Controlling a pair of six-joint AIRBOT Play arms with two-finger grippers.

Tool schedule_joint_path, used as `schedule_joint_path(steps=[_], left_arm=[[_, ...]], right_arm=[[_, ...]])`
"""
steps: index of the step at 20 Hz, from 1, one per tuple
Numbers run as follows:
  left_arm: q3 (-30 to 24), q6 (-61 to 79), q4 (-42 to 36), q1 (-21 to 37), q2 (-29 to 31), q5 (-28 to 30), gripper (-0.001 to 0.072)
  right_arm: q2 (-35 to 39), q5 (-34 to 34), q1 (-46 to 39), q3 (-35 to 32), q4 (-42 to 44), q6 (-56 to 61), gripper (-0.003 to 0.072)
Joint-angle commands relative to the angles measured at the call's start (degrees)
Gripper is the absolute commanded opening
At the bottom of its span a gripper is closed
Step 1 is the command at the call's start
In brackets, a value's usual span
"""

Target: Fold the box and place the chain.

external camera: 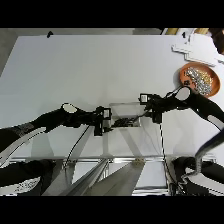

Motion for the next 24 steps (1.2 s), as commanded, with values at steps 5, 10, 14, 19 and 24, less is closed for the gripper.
schedule_joint_path(steps=[5, 10, 14, 19, 24], left_arm=[[0.0, 0.0, 0.0, 0.0, 0.0, 0.0, 0.0014], [0.0, 0.0, 0.0, 0.0, 0.0, 0.0, 0.0014], [0.0, 0.0, 0.0, 0.0, 0.0, 0.0, 0.0014], [0.0, 0.0, 0.0, 0.0, 0.0, 0.0, 0.0014], [0.0, 0.0, 0.0, 0.0, 0.0, 0.0, 0.0014]], right_arm=[[-1.8, -0.1, 1.0, -0.5, 5.5, -6.5, 0.0258], [-2.3, 0.2, 2.3, -0.5, 1.0, -6.2, 0.0258], [1.4, 1.5, 0.5, -0.5, -3.9, -3.0, 0.0258], [2.5, 3.0, 2.4, -1.6, -2.2, -3.6, 0.0258], [1.0, -2.4, 4.5, -2.4, 1.4, -3.6, 0.0258]])
